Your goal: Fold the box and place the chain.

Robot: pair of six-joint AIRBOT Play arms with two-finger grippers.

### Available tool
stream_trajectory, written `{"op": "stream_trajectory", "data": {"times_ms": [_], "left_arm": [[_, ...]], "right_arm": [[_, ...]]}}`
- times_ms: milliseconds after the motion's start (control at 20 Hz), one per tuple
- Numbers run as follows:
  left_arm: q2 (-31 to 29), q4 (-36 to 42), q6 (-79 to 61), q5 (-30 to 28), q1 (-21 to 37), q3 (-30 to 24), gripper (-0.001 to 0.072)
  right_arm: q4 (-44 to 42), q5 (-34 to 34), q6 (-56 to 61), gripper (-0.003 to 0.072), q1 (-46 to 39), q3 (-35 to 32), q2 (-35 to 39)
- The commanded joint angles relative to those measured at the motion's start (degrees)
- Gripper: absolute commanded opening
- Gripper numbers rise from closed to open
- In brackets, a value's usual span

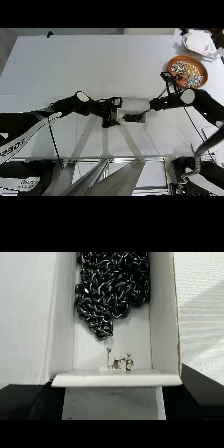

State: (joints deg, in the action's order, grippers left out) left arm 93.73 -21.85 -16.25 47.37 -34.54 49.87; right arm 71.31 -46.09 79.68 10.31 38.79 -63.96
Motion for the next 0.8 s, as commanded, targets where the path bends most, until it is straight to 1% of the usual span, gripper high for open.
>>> {"op": "stream_trajectory", "data": {"times_ms": [0,150,300,400,550,700,750], "left_arm": [[0.02,-0.02,-0.02,0.00,0.04,0.00,0.0210],[0.02,-0.02,-0.02,0.00,0.04,0.00,0.0210],[0.02,-0.02,-0.02,0.00,0.04,0.00,0.0210],[0.02,-0.02,-0.02,0.00,0.04,0.00,0.0210],[0.02,-0.02,-0.02,0.00,0.04,0.00,0.0210],[0.02,-0.02,-0.02,0.00,0.04,0.00,0.0210],[0.00,-0.02,-0.02,0.00,0.04,0.00,0.0210]], "right_arm": [[0.26,-5.66,-0.55,0.0012,-0.02,0.09,10.14],[-0.04,-7.80,-0.50,0.0012,-0.02,0.09,20.87],[-3.08,-6.91,-0.79,0.0012,-0.02,0.17,30.97],[-5.44,-6.12,-0.92,0.0012,-0.02,0.20,36.11],[-11.80,-6.19,-2.62,0.0013,-0.02,0.20,40.26],[-24.57,-6.21,-8.83,0.0013,-0.02,0.17,40.06],[-26.99,-6.21,-10.10,0.0013,-0.02,0.17,39.41]]}}
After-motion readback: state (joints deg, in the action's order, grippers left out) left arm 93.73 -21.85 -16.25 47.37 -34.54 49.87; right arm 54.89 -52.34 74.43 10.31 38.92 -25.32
